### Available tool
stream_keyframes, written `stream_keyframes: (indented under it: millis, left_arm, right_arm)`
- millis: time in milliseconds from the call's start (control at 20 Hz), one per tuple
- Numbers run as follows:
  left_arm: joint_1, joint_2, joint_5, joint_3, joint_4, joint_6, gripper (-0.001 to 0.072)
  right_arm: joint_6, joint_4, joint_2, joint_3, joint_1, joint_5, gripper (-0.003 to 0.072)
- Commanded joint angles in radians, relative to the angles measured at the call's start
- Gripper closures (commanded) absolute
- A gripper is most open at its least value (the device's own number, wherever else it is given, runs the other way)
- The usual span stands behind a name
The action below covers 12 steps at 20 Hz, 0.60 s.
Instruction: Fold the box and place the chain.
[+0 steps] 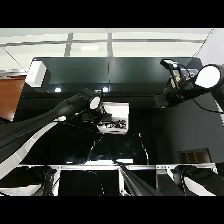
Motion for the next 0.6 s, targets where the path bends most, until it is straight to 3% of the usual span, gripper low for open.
stream_keyframes:
  millis: [0,50,100,150,200,450,550]
  left_arm:
    - [0.0,0.001,-0.017,0.0,0.0,-0.012,0.0682]
    - [0.0,0.003,-0.034,0.004,0.003,-0.023,0.0676]
    - [0.0,0.008,-0.058,0.013,0.007,-0.024,0.0523]
    - [-0.006,0.022,-0.077,0.024,0.031,-0.024,0.026]
    - [-0.015,0.048,-0.081,0.029,0.073,-0.024,0.0129]
    - [-0.012,0.276,-0.117,0.024,0.195,0.081,0.013]
    - [0.041,0.373,-0.152,-0.017,0.28,0.122,0.0131]
  right_arm:
    - [-0.032,-0.066,0.021,-0.001,-0.032,0.014,0.0298]
    - [-0.042,-0.065,0.021,-0.001,-0.032,0.016,0.0298]
    - [-0.045,-0.066,0.021,-0.001,-0.032,0.016,0.0298]
    - [-0.045,-0.073,0.021,-0.001,-0.032,0.013,0.0298]
    - [-0.044,-0.082,0.021,-0.001,-0.032,0.011,0.0298]
    - [-0.034,-0.092,0.021,-0.001,-0.05,0.006,0.0298]
    - [-0.025,-0.091,0.021,-0.001,-0.082,0.007,0.0298]
